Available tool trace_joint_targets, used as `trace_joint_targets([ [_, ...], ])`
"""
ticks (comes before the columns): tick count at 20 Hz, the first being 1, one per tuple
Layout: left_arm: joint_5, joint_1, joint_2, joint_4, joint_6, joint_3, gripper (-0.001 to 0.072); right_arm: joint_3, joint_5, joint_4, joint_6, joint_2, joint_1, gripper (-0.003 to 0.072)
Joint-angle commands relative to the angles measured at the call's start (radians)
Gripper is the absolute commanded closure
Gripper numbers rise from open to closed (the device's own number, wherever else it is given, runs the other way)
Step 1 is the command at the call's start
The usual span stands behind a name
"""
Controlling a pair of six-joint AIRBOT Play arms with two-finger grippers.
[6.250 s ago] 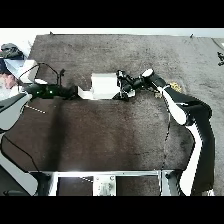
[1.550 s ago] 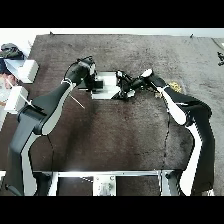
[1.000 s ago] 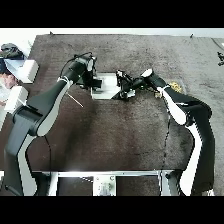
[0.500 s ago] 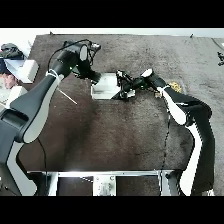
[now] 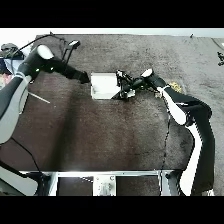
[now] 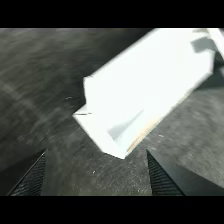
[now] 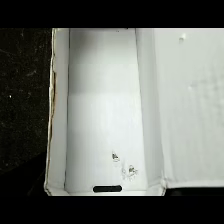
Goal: Fold the box and place the chain.
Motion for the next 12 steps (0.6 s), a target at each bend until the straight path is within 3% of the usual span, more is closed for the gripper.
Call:
trace_joint_targets([
  [1,0.039,0.12,0.016,-0.381,0.512,-0.181,0.0037,0.0,0.0,0.001,0.0,0.0,0.0,0.0349],
  [5,0.084,0.13,0.015,-0.431,0.523,-0.201,0.0039,0.0,0.0,0.001,0.0,0.0,0.0,0.035],
  [7,0.09,0.122,0.006,-0.425,0.53,-0.201,0.0155,0.0,0.0,0.001,0.0,0.0,0.0,0.035],
  [8,0.087,0.122,-0.009,-0.421,0.533,-0.195,0.0155,0.0,0.0,0.001,0.0,0.0,0.0,0.035],
  [12,0.004,0.122,-0.182,-0.419,0.668,-0.024,0.0162,0.0,0.0,0.001,0.0,0.0,0.0,0.035],
])
